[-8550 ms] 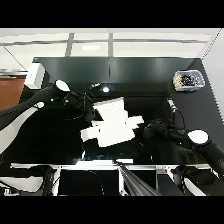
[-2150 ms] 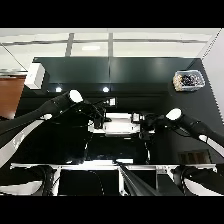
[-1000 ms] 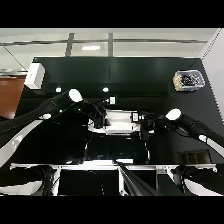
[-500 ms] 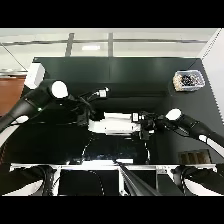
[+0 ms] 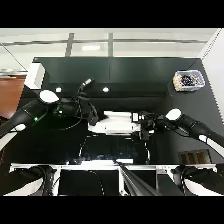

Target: Fold the box and place the chain.

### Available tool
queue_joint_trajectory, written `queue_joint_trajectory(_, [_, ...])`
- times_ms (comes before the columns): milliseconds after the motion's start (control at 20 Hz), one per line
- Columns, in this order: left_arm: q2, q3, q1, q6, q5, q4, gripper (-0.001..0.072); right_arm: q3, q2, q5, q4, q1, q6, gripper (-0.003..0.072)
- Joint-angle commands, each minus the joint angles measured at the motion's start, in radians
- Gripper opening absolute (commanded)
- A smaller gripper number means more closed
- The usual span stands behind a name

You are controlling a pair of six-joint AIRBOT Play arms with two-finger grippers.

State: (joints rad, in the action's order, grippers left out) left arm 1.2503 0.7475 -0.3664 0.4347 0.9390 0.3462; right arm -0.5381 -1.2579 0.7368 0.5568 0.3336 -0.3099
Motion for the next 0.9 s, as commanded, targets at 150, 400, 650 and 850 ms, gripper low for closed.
queue_joint_trajectory(150, [0.056,0.004,-0.072,-0.007,-0.359,0.085,0.0023,0.0,0.0,0.0,0.0,0.001,0.0,0.0474])
queue_joint_trajectory(400, [0.265,0.206,-0.077,0.148,-0.043,0.357,0.0021,0.0,0.0,0.0,0.0,0.001,0.0,0.0474])
queue_joint_trajectory(650, [0.304,0.264,-0.058,0.169,0.039,0.411,0.0025,0.0,0.0,0.0,0.0,0.001,0.0,0.0474])
queue_joint_trajectory(850, [0.307,0.267,-0.045,0.145,0.109,0.409,0.0023,0.0,0.0,0.0,0.0,0.001,0.0,0.0474])
